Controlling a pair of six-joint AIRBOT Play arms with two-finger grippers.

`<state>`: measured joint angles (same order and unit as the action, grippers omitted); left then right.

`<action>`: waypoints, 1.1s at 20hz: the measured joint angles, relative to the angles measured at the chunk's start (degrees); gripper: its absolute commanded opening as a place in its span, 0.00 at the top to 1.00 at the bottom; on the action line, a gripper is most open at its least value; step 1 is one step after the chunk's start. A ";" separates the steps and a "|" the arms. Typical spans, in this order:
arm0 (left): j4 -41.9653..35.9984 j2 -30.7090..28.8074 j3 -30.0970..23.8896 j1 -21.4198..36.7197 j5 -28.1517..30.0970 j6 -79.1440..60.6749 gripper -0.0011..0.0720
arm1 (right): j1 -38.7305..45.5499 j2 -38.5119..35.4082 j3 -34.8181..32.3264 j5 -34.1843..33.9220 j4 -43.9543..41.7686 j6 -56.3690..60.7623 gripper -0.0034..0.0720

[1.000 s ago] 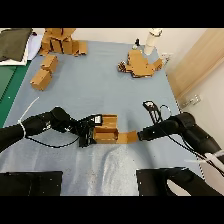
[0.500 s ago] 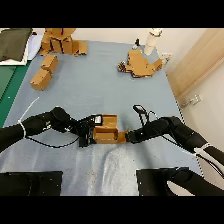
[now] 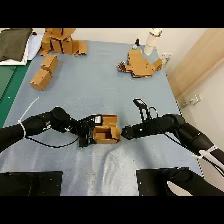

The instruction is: Fold the box.

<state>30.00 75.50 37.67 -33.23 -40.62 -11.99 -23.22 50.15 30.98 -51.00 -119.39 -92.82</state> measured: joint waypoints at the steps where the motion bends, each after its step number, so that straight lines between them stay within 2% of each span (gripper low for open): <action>1: 0.00 0.00 0.00 0.00 0.00 0.00 0.36 | -0.35 -0.15 0.11 0.02 -0.52 0.04 0.64; 3: 0.00 0.00 0.00 0.00 0.00 0.02 0.36 | -1.53 -0.26 0.28 0.26 -1.27 0.24 0.62; 4: 0.00 0.00 0.00 0.00 0.00 0.02 0.36 | -2.27 -0.26 0.35 0.79 -1.62 0.26 0.44; 5: -0.02 0.00 0.00 0.00 -0.02 0.02 0.36 | -2.93 -0.13 0.39 1.29 -1.90 0.31 0.34; 11: 0.00 0.00 0.00 0.00 0.00 0.02 0.36 | -5.79 4.17 0.87 3.98 -0.92 1.77 0.34; 15: -0.02 0.00 0.00 0.00 -0.02 0.02 0.36 | -6.47 7.19 4.31 4.04 1.68 5.16 0.37; 22: 0.00 0.00 0.00 0.00 0.00 0.00 0.36 | -15.52 12.70 13.70 -3.41 19.80 26.38 0.37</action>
<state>30.00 75.50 37.67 -33.23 -40.62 -11.99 -38.74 62.85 44.69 -54.41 -99.59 -66.43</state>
